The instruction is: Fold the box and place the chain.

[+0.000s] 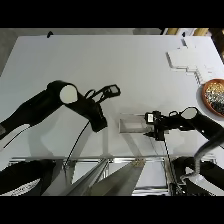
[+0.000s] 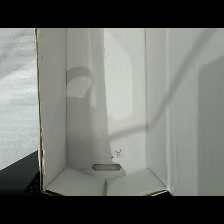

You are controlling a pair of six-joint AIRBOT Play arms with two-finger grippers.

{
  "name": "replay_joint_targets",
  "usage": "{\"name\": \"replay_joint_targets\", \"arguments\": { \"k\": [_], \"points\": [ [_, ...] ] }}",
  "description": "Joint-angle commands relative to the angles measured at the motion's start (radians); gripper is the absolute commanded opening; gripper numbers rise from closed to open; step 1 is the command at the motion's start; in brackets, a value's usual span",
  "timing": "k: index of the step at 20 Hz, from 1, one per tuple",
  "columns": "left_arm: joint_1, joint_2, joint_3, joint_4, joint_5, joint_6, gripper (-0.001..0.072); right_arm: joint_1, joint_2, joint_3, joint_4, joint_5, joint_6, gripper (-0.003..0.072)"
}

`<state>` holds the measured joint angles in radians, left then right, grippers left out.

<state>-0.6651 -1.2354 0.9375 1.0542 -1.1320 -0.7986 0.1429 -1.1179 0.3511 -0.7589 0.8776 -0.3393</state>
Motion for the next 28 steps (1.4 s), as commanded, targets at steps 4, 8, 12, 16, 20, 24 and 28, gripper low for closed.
{"name": "replay_joint_targets", "arguments": {
  "k": [4,8,12,16,20,24,28],
  "points": [
    [0.118,-0.055,-0.270,-0.408,0.228,1.236,0.0608,0.000,0.000,0.001,0.000,0.000,0.001,0.0573],
    [0.085,-0.168,-0.270,-0.630,0.356,1.273,0.0695,0.000,0.000,0.001,0.000,0.000,0.001,0.0573],
    [0.043,-0.206,-0.270,-0.731,0.359,1.272,0.0696,0.000,0.000,0.001,0.000,0.000,0.001,0.0573],
    [0.009,-0.241,-0.269,-0.808,0.435,1.289,0.0699,0.000,0.000,0.001,0.000,0.000,0.001,0.0573],
    [-0.004,-0.246,-0.269,-0.815,0.441,1.289,0.0701,0.000,0.000,0.001,0.000,0.000,0.001,0.0573],
    [-0.028,-0.247,-0.269,-0.814,0.427,1.294,0.0700,0.000,0.000,0.001,0.000,0.000,0.001,0.0573],
    [-0.029,-0.247,-0.269,-0.811,0.409,1.299,0.0700,0.000,0.000,0.001,0.000,0.000,0.001,0.0573]
  ]
}}
